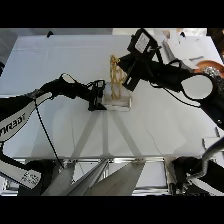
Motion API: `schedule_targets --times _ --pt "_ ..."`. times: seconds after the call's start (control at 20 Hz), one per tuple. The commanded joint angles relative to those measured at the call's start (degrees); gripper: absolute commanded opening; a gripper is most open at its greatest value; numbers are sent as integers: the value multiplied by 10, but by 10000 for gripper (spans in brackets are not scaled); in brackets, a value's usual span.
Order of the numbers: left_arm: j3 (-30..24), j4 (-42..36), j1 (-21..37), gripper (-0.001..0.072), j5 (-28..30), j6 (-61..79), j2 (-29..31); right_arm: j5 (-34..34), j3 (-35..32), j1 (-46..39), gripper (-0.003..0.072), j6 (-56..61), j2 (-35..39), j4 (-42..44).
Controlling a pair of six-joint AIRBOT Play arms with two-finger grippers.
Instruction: Fold the box and place the chain.
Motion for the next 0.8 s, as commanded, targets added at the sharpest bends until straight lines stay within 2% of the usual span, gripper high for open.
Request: schedule_targets --times 0.0,0.25,0.45,0.6,0.75 --pt "0 0 0 412 0 0 0 -8 28 1 10 1 0 6" --pt "0 0 0 412 0 0 0 51 27 0 11 79 -15 -14" --pt "0 0 0 412 0 0 0 106 19 0 10 180 -38 -92" --pt "0 0 0 412 0 0 0 111 -18 0 10 255 -44 -147" --pt "0 0 0 412 0 0 0 110 -72 0 10 258 -45 -153"
